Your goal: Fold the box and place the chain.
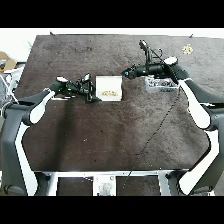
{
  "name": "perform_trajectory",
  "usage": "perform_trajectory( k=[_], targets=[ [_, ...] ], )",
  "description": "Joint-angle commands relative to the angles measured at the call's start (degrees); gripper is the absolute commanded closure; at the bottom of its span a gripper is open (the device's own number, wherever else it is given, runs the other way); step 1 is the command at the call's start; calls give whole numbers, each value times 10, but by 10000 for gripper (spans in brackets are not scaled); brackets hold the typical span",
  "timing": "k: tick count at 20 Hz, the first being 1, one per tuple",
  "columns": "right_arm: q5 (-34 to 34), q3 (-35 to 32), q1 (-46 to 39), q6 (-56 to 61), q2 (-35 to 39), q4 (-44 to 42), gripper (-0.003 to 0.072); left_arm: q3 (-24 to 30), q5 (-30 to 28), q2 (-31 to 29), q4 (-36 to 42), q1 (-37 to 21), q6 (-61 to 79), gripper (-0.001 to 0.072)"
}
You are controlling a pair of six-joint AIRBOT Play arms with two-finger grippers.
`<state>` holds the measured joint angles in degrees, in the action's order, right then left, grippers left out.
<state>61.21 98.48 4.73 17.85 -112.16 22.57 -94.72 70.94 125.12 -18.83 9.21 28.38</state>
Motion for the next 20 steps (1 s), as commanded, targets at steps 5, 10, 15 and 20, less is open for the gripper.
perform_trajectory(
  k=[5, 10, 15, 20],
  targets=[
    [112, 0, 5, -104, -3, -10, 489, 0, 0, 0, 0, 0, 0, 486],
    [108, -58, 27, -156, 35, -10, 490, 0, 0, 0, 0, 0, 0, 486],
    [-28, -212, 45, -321, 107, -98, 546, 0, 0, 0, 0, 0, 0, 486],
    [-19, -214, 58, -348, 95, -99, 517, 0, 0, 0, 0, 0, 0, 486]
  ],
)
